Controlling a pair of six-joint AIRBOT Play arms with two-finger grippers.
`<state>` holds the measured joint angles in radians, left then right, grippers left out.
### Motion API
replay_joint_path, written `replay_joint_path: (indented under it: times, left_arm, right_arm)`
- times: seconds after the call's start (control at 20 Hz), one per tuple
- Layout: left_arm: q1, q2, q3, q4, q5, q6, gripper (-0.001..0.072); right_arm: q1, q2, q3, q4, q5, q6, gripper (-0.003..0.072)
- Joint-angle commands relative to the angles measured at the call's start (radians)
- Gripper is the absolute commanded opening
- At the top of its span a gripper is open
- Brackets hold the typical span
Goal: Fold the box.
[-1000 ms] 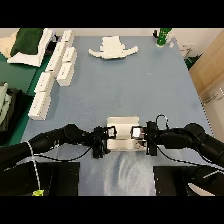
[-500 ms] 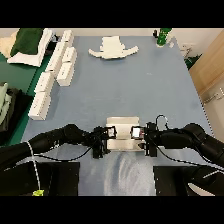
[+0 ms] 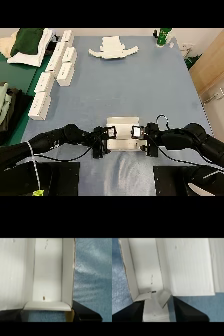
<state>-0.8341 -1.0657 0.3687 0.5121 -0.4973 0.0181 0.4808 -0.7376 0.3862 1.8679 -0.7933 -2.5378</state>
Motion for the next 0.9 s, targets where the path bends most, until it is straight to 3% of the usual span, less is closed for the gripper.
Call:
replay_joint_path:
  times: [0.0,0.05,0.15,0.25,0.35,0.8,0.85]
  left_arm:
    - [-0.001,0.0,0.0,0.001,0.0,0.001,0.0441]
    - [-0.001,0.0,0.0,0.001,0.0,0.001,0.0441]
    - [-0.001,0.0,0.0,0.001,0.0,0.001,0.0441]
    - [-0.001,0.0,0.0,0.0,0.0,0.001,0.0441]
    - [-0.001,0.0,0.0,0.001,0.0,0.001,0.0441]
    - [-0.001,0.0,0.0,0.0,0.0,0.001,0.0441]
    - [-0.001,0.0,0.0,0.0,0.0,0.001,0.0441]
  right_arm:
    - [-0.002,0.019,0.0,-0.037,-0.027,0.052,0.0552]
    - [-0.002,0.026,0.0,-0.036,-0.037,0.053,0.0536]
    - [-0.001,0.034,0.0,-0.033,-0.044,0.051,0.026]
    - [0.0,0.034,0.0,-0.013,-0.04,0.048,0.0217]
    - [0.008,0.034,0.0,0.002,-0.037,0.042,0.012]
    - [0.014,-0.017,0.0,0.231,0.031,-0.149,0.0125]
    - [0.014,-0.024,0.0,0.243,0.035,-0.173,0.0202]
